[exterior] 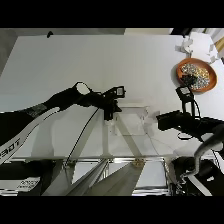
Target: Fold the box and place the chain.
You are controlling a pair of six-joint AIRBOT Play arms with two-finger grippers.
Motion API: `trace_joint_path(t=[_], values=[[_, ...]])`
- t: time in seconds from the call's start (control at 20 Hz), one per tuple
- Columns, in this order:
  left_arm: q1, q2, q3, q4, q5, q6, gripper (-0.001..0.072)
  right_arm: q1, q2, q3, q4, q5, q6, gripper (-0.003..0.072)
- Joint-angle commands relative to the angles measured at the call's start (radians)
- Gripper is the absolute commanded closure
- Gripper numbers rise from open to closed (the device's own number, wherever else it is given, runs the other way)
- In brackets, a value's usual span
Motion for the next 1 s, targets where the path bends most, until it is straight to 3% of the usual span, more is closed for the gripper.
trace_joint_path(t=[0.0, 0.8, 0.85, 0.9, 0.95], values=[[-0.004, -0.027, -0.004, -0.01, 0.018, 0.022, 0.0709, 0.001, 0.002, 0.001, -0.006, 0.006, 0.001, 0.0349], [-0.003, -0.031, -0.004, 0.005, 0.036, 0.021, 0.0697, 0.001, 0.002, 0.001, -0.011, 0.005, -0.02, 0.0353], [-0.003, -0.031, -0.004, 0.005, 0.036, 0.021, 0.0697, 0.001, 0.002, 0.001, -0.01, 0.006, -0.074, 0.0424], [-0.003, -0.031, -0.004, 0.005, 0.036, 0.021, 0.0698, 0.001, 0.002, 0.001, -0.01, 0.006, -0.133, 0.0579], [-0.003, -0.031, -0.004, 0.005, 0.033, 0.021, 0.0698, 0.001, 0.002, 0.001, -0.01, 0.006, -0.209, 0.0671]])
